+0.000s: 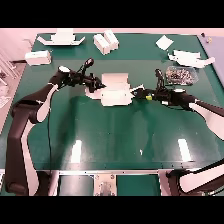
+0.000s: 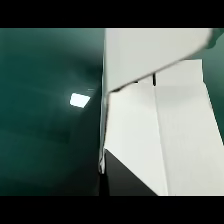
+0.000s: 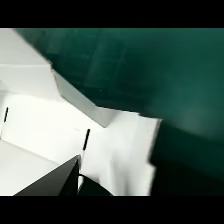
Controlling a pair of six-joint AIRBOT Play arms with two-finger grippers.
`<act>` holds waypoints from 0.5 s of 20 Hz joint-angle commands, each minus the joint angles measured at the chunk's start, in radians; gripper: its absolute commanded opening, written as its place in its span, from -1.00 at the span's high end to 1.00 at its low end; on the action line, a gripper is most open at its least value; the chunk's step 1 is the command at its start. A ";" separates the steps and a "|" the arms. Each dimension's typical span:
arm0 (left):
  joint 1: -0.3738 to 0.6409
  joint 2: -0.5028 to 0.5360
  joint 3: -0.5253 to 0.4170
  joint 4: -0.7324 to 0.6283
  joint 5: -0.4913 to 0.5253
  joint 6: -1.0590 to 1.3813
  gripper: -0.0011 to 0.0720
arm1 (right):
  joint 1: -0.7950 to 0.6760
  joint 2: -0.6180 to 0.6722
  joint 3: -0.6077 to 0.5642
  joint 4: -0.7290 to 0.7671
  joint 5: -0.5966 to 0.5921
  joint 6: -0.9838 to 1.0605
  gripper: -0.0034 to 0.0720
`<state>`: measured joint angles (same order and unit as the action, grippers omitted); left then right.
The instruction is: Fold the box and place the chain.
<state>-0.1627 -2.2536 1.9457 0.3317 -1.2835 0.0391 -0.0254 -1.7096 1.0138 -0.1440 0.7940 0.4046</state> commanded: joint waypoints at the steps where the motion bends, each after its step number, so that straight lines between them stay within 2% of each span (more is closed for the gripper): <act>1: 0.000 0.000 0.000 -0.003 -0.012 0.061 0.92 | -0.048 0.000 0.001 0.005 0.011 0.002 -0.23; 6: 0.000 0.000 -0.001 0.006 -0.025 0.096 0.92 | -0.130 0.000 0.001 0.019 0.074 0.002 -0.23; 10: 0.000 0.000 -0.044 0.002 -0.010 0.164 0.92 | -0.199 0.001 0.008 0.110 0.159 -0.029 -0.23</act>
<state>-0.1627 -2.2536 1.9247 0.3340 -1.3025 0.1535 -0.1810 -1.7096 1.0172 -0.0902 0.8871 0.4011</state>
